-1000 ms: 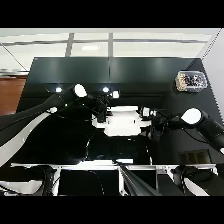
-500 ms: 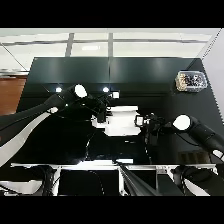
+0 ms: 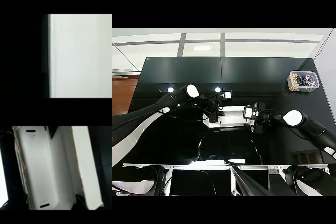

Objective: Fold the box and place the chain.

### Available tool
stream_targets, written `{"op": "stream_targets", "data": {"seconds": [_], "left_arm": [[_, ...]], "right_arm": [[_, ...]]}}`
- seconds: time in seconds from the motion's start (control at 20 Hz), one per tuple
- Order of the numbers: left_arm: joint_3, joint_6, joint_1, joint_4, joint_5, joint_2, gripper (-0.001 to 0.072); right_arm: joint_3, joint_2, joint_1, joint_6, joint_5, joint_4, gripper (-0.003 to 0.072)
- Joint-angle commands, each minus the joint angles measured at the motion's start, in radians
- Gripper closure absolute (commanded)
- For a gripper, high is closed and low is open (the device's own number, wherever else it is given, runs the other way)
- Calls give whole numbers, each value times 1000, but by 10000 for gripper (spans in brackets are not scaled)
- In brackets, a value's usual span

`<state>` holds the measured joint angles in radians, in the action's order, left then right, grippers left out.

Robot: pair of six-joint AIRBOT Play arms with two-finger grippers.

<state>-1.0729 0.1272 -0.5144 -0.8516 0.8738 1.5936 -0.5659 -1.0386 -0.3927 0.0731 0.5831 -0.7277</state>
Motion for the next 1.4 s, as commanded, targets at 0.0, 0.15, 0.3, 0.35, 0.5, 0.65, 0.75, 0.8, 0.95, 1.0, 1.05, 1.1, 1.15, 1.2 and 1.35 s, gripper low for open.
{"op": "stream_targets", "data": {"seconds": [0.0, 0.15, 0.3, 0.35, 0.5, 0.65, 0.75, 0.8, 0.95, 1.0, 1.05, 1.1, 1.15, 1.2, 1.35], "left_arm": [[0, 0, -1, 0, 2, 0, 684], [0, 0, -1, 0, 2, 0, 684], [0, 0, -1, 0, 2, 0, 683], [0, 0, -1, 0, 2, 0, 684], [0, -6, -1, -1, 22, -9, 684], [0, -24, -1, -4, 71, -19, 684], [0, -24, -1, -4, 74, -18, 684], [0, -24, -1, -4, 69, -18, 684], [0, -23, -1, -3, 73, -18, 684], [0, -23, -1, -3, 74, -18, 684], [0, -23, -1, -3, 74, -18, 684], [0, -23, -1, -2, 74, -18, 684], [0, -23, -1, -2, 74, -18, 684], [0, -23, -1, -1, 74, -18, 684], [0, -23, -1, 1, 74, -18, 684]], "right_arm": [[-18, -2, 47, 22, -11, 2, -26], [-18, -12, 77, 49, 21, 67, -26], [-18, -46, 82, 139, 27, 157, -26], [-18, -57, 83, 166, 28, 179, -26], [-18, -85, 83, 227, 113, 222, -26], [-10, -92, 81, 226, 206, 221, -26], [6, -98, 80, 227, 194, 218, -26], [8, -111, 80, 227, 194, 217, -25], [8, -158, 80, 253, 186, 217, -26], [8, -169, 80, 254, 174, 214, -25], [8, -179, 80, 263, 166, 214, -25], [8, -184, 80, 270, 164, 214, -26], [8, -188, 80, 277, 164, 214, -26], [8, -191, 80, 277, 164, 214, -26], [8, -208, 80, 279, 164, 204, -25]]}}
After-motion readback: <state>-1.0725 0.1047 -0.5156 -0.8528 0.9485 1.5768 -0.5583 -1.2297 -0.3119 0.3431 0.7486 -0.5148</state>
